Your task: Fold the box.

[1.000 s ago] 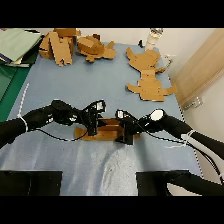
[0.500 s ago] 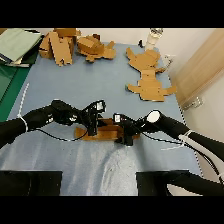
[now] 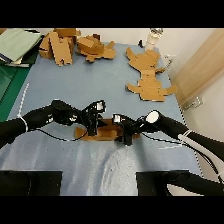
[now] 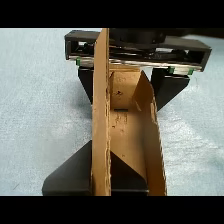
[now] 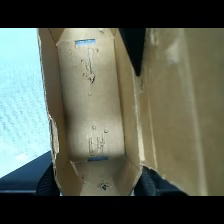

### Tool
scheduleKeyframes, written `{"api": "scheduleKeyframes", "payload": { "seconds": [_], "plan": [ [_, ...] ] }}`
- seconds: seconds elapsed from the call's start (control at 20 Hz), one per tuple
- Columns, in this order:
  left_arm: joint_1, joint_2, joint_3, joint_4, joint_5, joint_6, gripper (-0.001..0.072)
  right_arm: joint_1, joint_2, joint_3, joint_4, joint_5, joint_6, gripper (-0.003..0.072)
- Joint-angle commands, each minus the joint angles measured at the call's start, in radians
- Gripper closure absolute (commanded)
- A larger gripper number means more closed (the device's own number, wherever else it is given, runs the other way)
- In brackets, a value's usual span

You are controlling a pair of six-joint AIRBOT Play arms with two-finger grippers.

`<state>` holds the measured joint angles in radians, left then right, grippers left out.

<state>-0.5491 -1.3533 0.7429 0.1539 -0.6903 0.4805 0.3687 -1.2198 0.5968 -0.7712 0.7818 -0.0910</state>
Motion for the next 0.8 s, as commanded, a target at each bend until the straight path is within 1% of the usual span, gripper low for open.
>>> {"api": "scheduleKeyframes", "payload": {
  "seconds": [0.0,0.1,0.25,0.35,0.6,0.75],
  "plan": [
    [0.0,0.0,0.0,0.0,0.003,0.0,0.0699,0.001,-0.001,0.0,0.0,-0.008,0.0,0.0143],
    [0.0,0.0,0.0,0.0,0.014,0.0,0.0699,0.001,-0.001,0.0,0.0,-0.008,0.0,0.0144],
    [0.0,0.0,0.0,0.0,0.065,-0.003,0.0698,0.001,-0.001,0.0,0.0,-0.005,0.001,0.0143],
    [0.0,0.0,0.0,0.0,0.08,-0.002,0.0698,0.001,-0.001,0.0,0.001,-0.005,0.0,0.0143],
    [0.0,0.0,0.0,0.0,0.032,-0.002,0.0698,0.001,-0.001,0.0,0.001,-0.005,0.001,0.0143],
    [0.0,0.0,0.0,-0.001,0.032,-0.002,0.0698,0.001,-0.001,0.0,0.001,-0.005,0.001,0.0144]
  ]
}}
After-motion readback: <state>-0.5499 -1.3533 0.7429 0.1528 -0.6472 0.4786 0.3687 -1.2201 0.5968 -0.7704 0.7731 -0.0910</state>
